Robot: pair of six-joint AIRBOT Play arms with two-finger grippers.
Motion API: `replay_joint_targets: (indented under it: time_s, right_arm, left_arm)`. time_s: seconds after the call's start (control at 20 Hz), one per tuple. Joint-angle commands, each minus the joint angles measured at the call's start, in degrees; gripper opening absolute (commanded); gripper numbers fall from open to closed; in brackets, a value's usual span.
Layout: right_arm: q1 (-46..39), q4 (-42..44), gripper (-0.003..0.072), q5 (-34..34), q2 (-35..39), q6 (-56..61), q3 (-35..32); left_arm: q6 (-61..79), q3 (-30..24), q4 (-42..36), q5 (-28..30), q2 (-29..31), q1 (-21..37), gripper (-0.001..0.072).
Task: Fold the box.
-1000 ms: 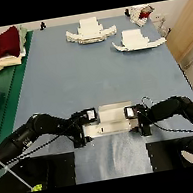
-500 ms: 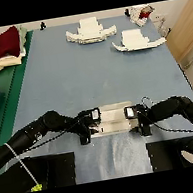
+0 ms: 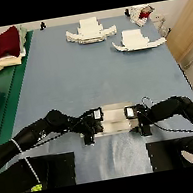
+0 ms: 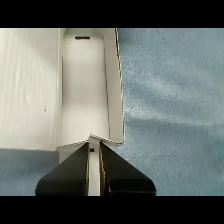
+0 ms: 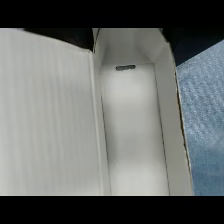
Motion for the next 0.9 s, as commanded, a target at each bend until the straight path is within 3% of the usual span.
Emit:
replay_joint_targets:
  time_s: [0.0,0.15,0.2,0.3,0.35,0.45,0.5,0.55,0.65,0.7,0.85]
  right_arm:
    - [0.0,0.0,0.0489,0.0,0.0,0.0,0.0]
    - [0.0,0.0,0.0489,0.0,0.0,0.0,0.0]
    - [0.0,0.0,0.0489,0.0,0.0,0.0,0.0]
    - [0.0,0.0,0.0489,0.0,0.0,0.0,0.0]
    - [0.0,0.0,0.0489,0.0,0.0,0.0,0.0]
    - [0.0,0.0,0.0489,0.0,0.0,0.0,0.0]
    - [0.0,0.0,0.0489,0.0,0.0,0.0,0.0]
    - [0.0,0.0,0.0490,0.0,0.0,0.0,0.0]
    - [0.0,0.0,0.0489,0.0,0.0,0.0,0.0]
    - [0.0,0.1,0.0489,0.0,0.0,0.0,0.0]
    - [0.0,0.0,0.0490,0.0,0.0,0.0,0.0]
  left_arm:
    - [2.8,0.0,-4.8,2.8,-1.3,-1.3,0.0104]
    - [2.8,0.0,-4.8,2.7,-2.2,-1.3,0.0107]
    - [2.8,0.0,-4.6,2.7,-2.3,-1.2,0.0150]
    - [2.8,0.0,-4.5,2.8,-2.3,-1.2,0.0545]
    - [2.7,0.0,-4.5,2.8,-2.3,-1.2,0.0602]
    - [2.6,0.0,-4.5,2.8,-2.3,-1.2,0.0599]
    - [2.5,0.0,-4.5,2.8,-2.3,-1.2,0.0577]
    - [1.9,0.0,-4.5,2.8,-2.3,-1.1,0.0465]
    - [0.1,0.0,-3.3,2.6,-2.1,-1.1,0.0104]
    - [-3.1,0.0,-1.3,2.6,-1.7,-1.1,0.0013]
    - [-17.4,0.0,8.4,2.0,1.8,-0.4,0.0013]
